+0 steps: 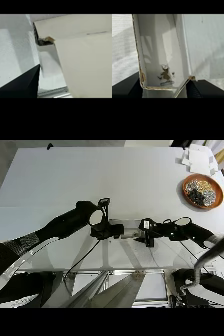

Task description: Fold the box and place the chain.

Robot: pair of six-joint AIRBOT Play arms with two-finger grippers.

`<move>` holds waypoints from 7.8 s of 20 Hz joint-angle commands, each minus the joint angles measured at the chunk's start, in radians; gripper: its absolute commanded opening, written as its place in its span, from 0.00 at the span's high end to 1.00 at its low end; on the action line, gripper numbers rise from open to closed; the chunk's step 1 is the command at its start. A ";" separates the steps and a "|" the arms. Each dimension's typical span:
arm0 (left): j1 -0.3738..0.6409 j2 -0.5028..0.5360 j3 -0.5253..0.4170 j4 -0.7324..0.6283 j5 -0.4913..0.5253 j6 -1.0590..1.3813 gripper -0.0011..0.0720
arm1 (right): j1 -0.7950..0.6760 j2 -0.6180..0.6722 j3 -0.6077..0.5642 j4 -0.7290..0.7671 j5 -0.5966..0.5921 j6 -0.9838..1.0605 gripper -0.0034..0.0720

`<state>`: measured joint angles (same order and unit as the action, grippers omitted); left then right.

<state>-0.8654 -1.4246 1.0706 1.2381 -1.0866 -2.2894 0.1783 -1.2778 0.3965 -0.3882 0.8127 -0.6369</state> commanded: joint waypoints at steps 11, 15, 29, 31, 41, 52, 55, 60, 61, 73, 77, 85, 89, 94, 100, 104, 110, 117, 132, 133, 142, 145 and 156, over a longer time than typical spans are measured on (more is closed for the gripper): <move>-0.003 -0.041 0.001 0.043 0.044 -0.125 0.37 | 0.000 0.000 0.000 0.000 0.000 0.000 0.51; -0.003 -0.052 0.001 0.065 0.043 -0.148 0.37 | 0.000 0.000 0.000 0.000 0.000 0.000 0.51; -0.051 -0.126 0.001 0.119 0.043 -0.204 0.49 | 0.000 0.000 0.000 0.000 0.007 0.000 0.51; -0.053 -0.134 0.001 0.120 0.043 -0.206 0.53 | 0.000 0.000 0.000 0.000 0.007 0.000 0.51; -0.053 -0.133 0.001 0.125 0.043 -0.206 0.96 | 0.000 0.000 0.000 0.000 0.007 0.000 0.51; -0.044 -0.120 0.006 0.136 0.041 -0.195 0.58 | 0.000 0.000 0.000 0.000 0.007 0.000 0.51; -0.037 -0.117 0.006 0.135 0.032 -0.195 0.59 | 0.000 0.000 0.000 0.000 0.007 0.000 0.51; -0.028 -0.124 0.057 0.180 -0.031 -0.175 0.59 | 0.000 0.000 0.000 0.000 0.008 0.000 0.51; -0.024 -0.127 0.077 0.191 -0.052 -0.175 0.59 | 0.000 0.000 0.000 0.000 0.008 0.000 0.51; -0.061 -0.195 0.093 0.155 -0.081 -0.180 0.95 | 0.000 0.000 0.000 0.000 0.008 0.000 0.51; -0.068 -0.195 0.093 0.155 -0.080 -0.187 0.96 | 0.000 0.000 0.000 0.000 0.007 0.000 0.51; -0.078 -0.195 0.093 0.155 -0.080 -0.203 0.98 | 0.000 0.000 0.000 0.000 0.007 0.000 0.51; -0.077 -0.195 0.093 0.158 -0.079 -0.203 0.96 | 0.000 0.000 0.000 0.000 0.007 0.000 0.51; -0.063 -0.164 0.093 0.143 -0.082 -0.195 0.67 | 0.000 0.000 0.000 0.000 0.008 0.000 0.51; 0.000 -0.033 0.093 0.146 -0.093 0.044 0.67 | 0.000 0.000 0.000 0.000 0.008 0.000 0.51; 0.050 0.051 0.093 0.146 -0.174 0.318 0.68 | 0.000 0.000 0.000 0.000 0.008 0.000 0.51; 0.163 0.249 -0.079 0.058 -0.201 0.990 0.33 | 0.000 0.000 0.000 0.000 0.008 0.000 0.51; 0.375 0.370 -0.514 -0.410 0.242 2.100 0.04 | 0.000 0.000 0.000 0.000 0.007 0.000 0.51; 0.282 0.066 -0.549 -0.979 0.477 2.724 0.03 | 0.000 0.000 0.000 0.000 0.007 0.000 0.51; 0.282 0.060 -0.549 -0.982 0.476 2.732 0.03 | 0.000 0.000 0.000 0.000 0.008 0.000 0.51; 0.280 0.045 -0.549 -1.028 0.440 2.735 0.02 | 0.000 0.000 0.000 0.000 0.008 0.000 0.51; 0.280 0.055 -0.549 -1.022 0.401 2.735 0.02 | 0.000 0.000 0.000 0.000 0.008 0.000 0.51; 0.370 0.093 -0.549 -0.975 0.306 2.739 0.02 | 0.000 0.000 0.000 0.000 0.008 0.000 0.51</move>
<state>-0.5083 -1.3334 0.5220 0.2474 -0.7670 0.4454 0.1783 -1.2781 0.3965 -0.3870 0.8181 -0.6353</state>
